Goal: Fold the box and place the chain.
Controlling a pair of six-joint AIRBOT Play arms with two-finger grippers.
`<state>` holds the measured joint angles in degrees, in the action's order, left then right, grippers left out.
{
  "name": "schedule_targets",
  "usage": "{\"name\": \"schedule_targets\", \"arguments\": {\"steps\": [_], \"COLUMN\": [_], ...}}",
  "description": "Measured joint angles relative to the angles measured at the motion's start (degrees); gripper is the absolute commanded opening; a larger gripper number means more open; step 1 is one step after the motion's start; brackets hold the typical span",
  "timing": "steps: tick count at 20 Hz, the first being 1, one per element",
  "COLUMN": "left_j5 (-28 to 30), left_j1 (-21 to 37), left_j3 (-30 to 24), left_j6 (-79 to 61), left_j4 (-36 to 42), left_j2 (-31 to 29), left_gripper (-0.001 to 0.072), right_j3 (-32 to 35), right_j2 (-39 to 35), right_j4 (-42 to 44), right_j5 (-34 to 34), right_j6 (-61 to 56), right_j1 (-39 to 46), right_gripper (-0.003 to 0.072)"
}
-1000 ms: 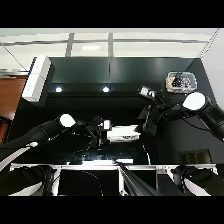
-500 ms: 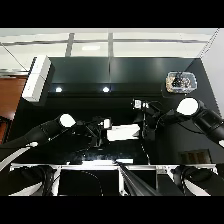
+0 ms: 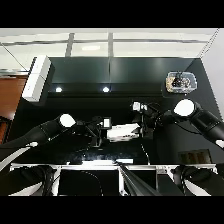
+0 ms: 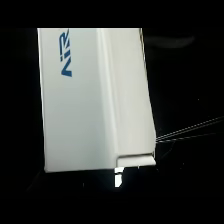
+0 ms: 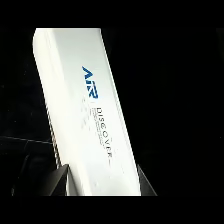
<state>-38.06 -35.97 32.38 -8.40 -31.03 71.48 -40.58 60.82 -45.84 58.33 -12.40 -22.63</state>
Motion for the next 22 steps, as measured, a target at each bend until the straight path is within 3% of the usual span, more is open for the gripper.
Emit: {"name": "schedule_targets", "arguments": {"steps": [1, 2, 4, 17, 18, 19, 22], "left_j5": [0.02, 0.0, 0.0, -0.02, -0.02, -0.02, -0.02], "left_j1": [0.0, 0.0, 0.0, 0.0, 0.0, 0.0, 0.0], "left_j3": [0.0, 0.0, 0.0, 0.0, 0.0, 0.0, 0.0], "left_j6": [0.0, -0.02, -0.04, -0.2, -0.2, -0.22, -0.17], "left_j4": [0.0, 0.0, 0.0, -0.02, -0.02, -0.02, -0.02], "left_j2": [0.0, 0.0, 0.0, 0.0, 0.0, 0.0, 0.0], "left_gripper": [0.0493, 0.0493, 0.0493, 0.0493, 0.0493, 0.0493, 0.0493], "right_j3": [0.0, 0.0, 0.0, 1.33, 1.36, 1.4, 1.42], "right_j2": [0.02, 0.07, 0.07, 0.07, 0.07, 0.09, 0.11], "right_j4": [0.07, 0.46, 1.03, 1.84, 1.73, 1.44, 1.11], "right_j5": [-0.02, -0.13, 0.07, 1.77, 1.77, 1.92, 1.79], "right_j6": [0.0, -0.02, -0.98, -2.67, -2.71, -2.86, -2.84], "right_j1": [0.0, 0.0, 0.0, 0.0, 0.0, 0.0, 0.0], "right_gripper": [0.049, 0.037, 0.0199, 0.0216, 0.0319, 0.0352, 0.0351]}}
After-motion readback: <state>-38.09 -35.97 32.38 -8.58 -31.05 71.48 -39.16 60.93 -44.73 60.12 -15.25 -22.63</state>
